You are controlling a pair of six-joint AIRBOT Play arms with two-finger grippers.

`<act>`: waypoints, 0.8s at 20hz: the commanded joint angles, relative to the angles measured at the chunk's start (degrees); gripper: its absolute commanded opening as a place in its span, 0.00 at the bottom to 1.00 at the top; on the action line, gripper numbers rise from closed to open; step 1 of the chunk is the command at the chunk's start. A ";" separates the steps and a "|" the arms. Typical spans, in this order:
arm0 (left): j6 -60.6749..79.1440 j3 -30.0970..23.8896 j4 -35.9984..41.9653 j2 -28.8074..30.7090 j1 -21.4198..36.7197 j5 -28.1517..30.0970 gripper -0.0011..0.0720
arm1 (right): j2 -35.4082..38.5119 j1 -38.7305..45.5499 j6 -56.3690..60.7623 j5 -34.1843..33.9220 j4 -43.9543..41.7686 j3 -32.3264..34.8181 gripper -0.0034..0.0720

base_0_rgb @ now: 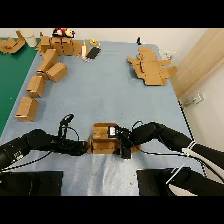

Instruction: Fold the box.

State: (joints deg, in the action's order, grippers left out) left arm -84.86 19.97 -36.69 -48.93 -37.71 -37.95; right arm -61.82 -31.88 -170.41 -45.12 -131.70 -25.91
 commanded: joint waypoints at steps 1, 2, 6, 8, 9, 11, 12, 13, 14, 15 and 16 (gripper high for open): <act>-0.17 0.96 1.51 0.94 0.70 0.46 0.03 | 0.00 0.00 0.00 0.02 0.00 0.02 0.64; 0.00 1.18 2.60 0.94 0.70 0.26 0.03 | 0.00 0.00 0.00 0.02 0.00 0.02 0.64; 0.00 1.16 3.43 0.94 1.22 -2.10 0.03 | 0.00 0.00 0.00 0.04 0.09 0.02 0.64; -0.04 1.18 3.50 0.94 3.37 -3.23 0.03 | 0.00 0.00 0.00 0.02 0.11 0.02 0.64; -0.04 1.18 3.56 0.94 4.61 -4.00 0.03 | 0.00 0.00 0.00 0.02 0.11 0.02 0.64; 0.00 1.20 3.96 0.96 6.69 -5.88 0.03 | 0.00 0.00 0.00 0.02 0.13 0.02 0.64; 0.07 1.31 3.91 0.96 7.32 -6.69 0.03 | 0.00 0.00 0.00 0.02 0.13 0.02 0.64; 0.35 1.51 3.93 0.96 7.82 -7.28 0.03 | 0.00 0.00 0.02 0.02 0.13 0.02 0.64; 0.79 1.62 3.98 0.94 7.87 -7.54 0.03 | 0.00 0.00 0.00 0.02 0.13 0.02 0.64; 1.31 1.66 4.17 0.94 7.80 -7.54 0.03 | 0.00 0.00 0.02 0.02 0.15 0.02 0.64; 1.36 1.66 4.22 0.94 7.80 -7.54 0.07 | 0.00 0.00 0.00 0.04 0.15 0.02 0.64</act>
State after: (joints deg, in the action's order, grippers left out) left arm -84.23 21.43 -32.75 -48.01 -30.70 -44.18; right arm -61.82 -31.90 -170.41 -45.12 -131.59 -25.91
